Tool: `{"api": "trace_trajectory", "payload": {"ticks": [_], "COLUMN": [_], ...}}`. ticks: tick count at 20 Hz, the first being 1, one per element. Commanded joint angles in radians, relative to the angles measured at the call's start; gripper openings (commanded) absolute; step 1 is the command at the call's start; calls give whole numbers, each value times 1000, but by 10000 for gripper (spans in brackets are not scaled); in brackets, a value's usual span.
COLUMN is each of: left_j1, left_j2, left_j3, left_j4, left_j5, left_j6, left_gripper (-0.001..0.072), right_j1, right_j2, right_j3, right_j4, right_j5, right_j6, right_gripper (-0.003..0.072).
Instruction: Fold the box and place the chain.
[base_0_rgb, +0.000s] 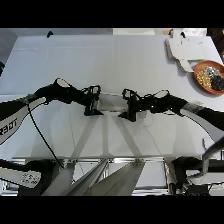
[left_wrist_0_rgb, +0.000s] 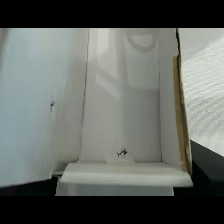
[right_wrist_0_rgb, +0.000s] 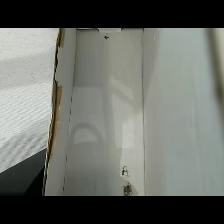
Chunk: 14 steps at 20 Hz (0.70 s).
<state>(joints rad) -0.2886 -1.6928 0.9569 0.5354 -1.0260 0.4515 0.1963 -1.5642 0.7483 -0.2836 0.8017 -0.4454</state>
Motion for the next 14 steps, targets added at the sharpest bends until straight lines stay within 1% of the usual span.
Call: {"api": "trace_trajectory", "payload": {"ticks": [1,2,3,4,14], "left_j1": [-8,-8,-8,-8,-8], "left_j2": [1,1,1,1,1], "left_j3": [1,1,1,1,1], "left_j4": [16,16,16,16,16], "left_j5": [22,21,20,20,20], "left_j6": [-12,-12,-11,-11,-11], "left_gripper": [660,515,352,315,315], "right_j1": [1,1,1,1,1], "right_j2": [0,0,0,0,0], "right_j3": [0,0,0,0,0], "right_j4": [0,0,0,0,0], "right_j5": [2,2,2,2,2], "right_j6": [0,0,0,0,0], "right_gripper": [520,520,520,520,520]}}
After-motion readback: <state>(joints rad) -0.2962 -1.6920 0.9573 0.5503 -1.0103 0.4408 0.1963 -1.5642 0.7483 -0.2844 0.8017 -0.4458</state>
